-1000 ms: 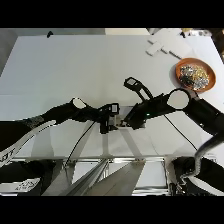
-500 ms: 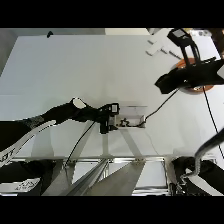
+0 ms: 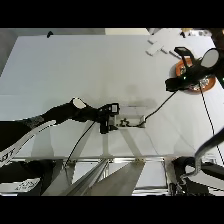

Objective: Fold the box and place the chain.

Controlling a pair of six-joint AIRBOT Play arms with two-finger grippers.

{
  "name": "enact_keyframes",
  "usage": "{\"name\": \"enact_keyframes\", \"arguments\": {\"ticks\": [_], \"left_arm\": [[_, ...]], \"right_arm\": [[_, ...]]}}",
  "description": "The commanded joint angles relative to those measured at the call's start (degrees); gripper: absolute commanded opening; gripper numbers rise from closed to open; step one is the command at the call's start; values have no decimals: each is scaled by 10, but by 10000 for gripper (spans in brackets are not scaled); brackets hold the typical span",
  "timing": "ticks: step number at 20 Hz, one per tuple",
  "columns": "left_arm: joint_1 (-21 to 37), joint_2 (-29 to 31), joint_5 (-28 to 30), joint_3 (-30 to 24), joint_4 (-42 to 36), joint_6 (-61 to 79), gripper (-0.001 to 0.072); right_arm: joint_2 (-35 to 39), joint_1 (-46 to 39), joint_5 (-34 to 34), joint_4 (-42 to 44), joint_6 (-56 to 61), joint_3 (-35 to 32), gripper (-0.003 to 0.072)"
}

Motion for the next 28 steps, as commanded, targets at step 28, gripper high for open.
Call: {"name": "enact_keyframes", "arguments": {"ticks": [28], "left_arm": [[0,0,0,0,0,0,99]], "right_arm": [[-123,5,-53,-7,100,-56,291]]}}
